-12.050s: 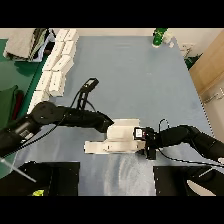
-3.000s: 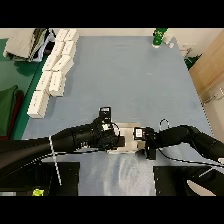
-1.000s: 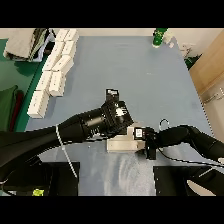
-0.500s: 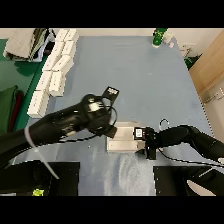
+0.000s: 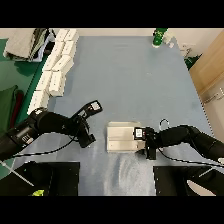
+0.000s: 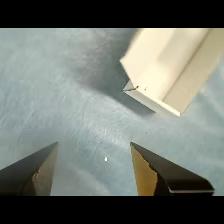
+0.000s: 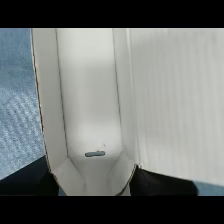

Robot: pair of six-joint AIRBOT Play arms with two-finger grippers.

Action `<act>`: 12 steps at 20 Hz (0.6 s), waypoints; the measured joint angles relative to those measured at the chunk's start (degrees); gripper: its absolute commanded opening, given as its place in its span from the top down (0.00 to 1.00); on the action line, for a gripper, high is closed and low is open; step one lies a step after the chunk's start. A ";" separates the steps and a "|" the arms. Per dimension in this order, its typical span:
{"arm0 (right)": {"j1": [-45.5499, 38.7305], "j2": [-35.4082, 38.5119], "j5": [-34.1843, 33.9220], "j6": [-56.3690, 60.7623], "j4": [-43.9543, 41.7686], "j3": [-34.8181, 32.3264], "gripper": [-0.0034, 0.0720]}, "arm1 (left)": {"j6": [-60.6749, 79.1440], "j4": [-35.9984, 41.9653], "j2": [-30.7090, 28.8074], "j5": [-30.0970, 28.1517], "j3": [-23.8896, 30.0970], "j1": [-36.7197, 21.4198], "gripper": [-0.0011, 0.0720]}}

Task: Fold the box.

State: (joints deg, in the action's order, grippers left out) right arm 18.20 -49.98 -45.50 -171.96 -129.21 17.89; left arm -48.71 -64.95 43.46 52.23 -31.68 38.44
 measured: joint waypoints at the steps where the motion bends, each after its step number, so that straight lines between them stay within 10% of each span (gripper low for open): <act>1: 0.00 0.00 0.00 0.00 0.00 0.00 0.27 | 6.69 3.04 0.52 -1.51 1.62 -0.85 0.02; 12: 0.00 0.00 0.00 0.00 -0.02 0.00 0.27 | 53.72 32.72 7.30 -12.35 11.76 0.66 0.02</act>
State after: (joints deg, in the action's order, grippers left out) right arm 18.20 -49.98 -45.50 -171.96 -129.23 17.89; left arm 5.02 -32.23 50.76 39.88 -19.92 39.09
